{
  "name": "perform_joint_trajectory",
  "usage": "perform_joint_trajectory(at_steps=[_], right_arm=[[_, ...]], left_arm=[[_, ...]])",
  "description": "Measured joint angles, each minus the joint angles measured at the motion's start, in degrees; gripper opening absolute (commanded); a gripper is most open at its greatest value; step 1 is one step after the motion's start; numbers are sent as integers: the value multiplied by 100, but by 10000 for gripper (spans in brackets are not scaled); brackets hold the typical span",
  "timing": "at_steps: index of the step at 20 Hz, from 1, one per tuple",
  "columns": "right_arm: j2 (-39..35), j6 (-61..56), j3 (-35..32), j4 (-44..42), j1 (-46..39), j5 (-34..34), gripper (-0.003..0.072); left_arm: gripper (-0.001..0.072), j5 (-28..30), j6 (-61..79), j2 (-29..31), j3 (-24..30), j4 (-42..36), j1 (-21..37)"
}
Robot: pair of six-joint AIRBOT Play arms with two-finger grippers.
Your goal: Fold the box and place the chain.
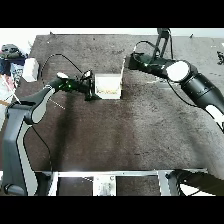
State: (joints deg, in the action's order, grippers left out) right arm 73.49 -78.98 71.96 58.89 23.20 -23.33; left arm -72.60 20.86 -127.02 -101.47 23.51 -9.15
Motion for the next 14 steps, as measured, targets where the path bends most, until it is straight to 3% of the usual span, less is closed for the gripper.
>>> perform_joint_trajectory(at_steps=[6, 7, 8, 14], right_arm=[[315, -26, 0, -20, 518, 385, 17], [452, -35, 0, -20, 542, 407, 206], [614, -48, 0, -22, 566, 431, 287], [1237, -63, 0, 501, 289, 149, 288]], left_arm=[[394, 0, -2, 0, 0, 2, 0], [394, 0, -2, 0, 0, 0, 0], [394, 0, -2, 0, 0, 2, 0], [395, 0, -2, 0, 0, 0, 0]])
